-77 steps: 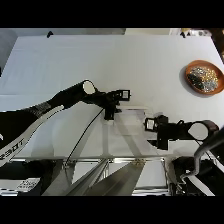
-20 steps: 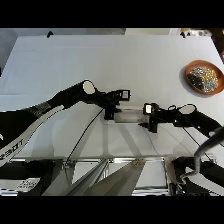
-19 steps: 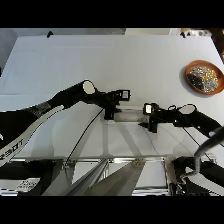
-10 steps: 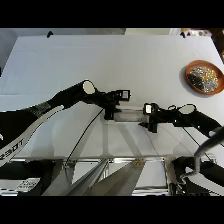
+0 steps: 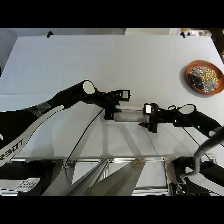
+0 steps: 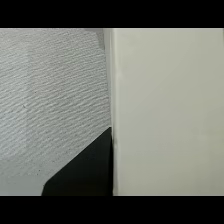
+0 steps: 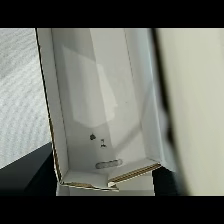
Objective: Fold the box and place the chain.
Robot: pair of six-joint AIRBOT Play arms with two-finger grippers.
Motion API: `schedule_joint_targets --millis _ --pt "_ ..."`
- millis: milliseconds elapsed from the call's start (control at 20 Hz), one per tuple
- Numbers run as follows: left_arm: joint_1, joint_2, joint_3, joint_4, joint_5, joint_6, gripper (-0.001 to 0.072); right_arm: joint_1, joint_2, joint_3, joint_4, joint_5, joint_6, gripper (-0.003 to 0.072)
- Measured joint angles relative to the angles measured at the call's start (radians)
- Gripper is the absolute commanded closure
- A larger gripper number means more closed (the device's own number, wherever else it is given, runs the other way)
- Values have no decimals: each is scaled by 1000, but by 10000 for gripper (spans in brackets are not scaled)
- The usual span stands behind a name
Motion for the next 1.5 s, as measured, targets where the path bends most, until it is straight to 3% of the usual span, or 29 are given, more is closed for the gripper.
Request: schedule_joint_targets --millis 400,450,500,550,600,900,1000,1050,1100,1150,1250,1500 --pt "0 0 0 0 0 0 698 0 0 0 -2 1 0 330" --pt "0 0 0 0 0 0 662 0 0 0 -3 1 0 330" --pt "0 1 0 0 0 -1 564 0 0 0 -3 2 0 330" --pt "1 4 0 5 0 -3 408 0 0 0 -3 1 0 330" --pt "2 10 -1 10 -2 -8 303 0 0 0 -2 1 0 330" --pt "6 102 0 128 -71 -110 283 0 0 0 -2 1 0 330" --pt "6 148 0 209 -107 -208 205 0 0 0 -3 2 0 330" --pt "6 172 0 252 -129 -267 203 0 0 0 -2 1 0 330" --pt "6 200 0 296 -162 -332 210 0 0 0 -2 2 0 330" --pt "6 225 0 333 -195 -390 280 0 0 0 -3 2 0 330" --pt "5 278 0 382 -264 -498 697 0 0 0 -3 2 0 330" --pt "-27 333 0 363 -378 -636 706 0 0 0 -3 2 0 330"
